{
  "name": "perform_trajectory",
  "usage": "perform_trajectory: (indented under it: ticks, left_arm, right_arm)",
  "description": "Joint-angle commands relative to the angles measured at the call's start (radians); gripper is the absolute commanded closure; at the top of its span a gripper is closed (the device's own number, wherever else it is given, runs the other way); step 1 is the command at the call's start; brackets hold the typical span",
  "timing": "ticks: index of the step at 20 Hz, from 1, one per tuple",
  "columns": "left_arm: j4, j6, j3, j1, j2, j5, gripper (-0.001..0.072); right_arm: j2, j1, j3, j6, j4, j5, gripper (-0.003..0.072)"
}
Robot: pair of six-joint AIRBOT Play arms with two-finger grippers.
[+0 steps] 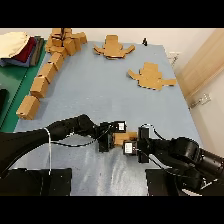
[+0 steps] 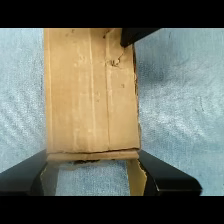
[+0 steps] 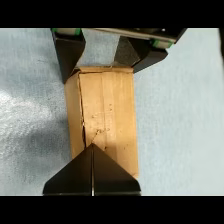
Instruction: Fold the box.
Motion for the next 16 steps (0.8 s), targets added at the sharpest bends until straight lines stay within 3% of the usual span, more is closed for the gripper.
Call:
perform_trajectory:
  ticks: [1, 10, 16]
  left_arm:
    - [0.000, 0.000, 0.000, 0.000, 0.000, 0.000, 0.0184]
    - [0.000, 0.000, 0.000, 0.000, 0.000, 0.000, 0.0184]
    - [0.000, 0.000, 0.000, 0.000, 0.000, 0.000, 0.0184]
  right_arm:
    - [-0.010, 0.000, -0.001, 0.003, 0.004, -0.004, 0.0680]
    - [0.020, 0.000, 0.023, 0.049, 0.003, -0.035, 0.0680]
    - [0.153, -0.003, 0.116, 0.557, -0.167, -0.303, 0.0680]
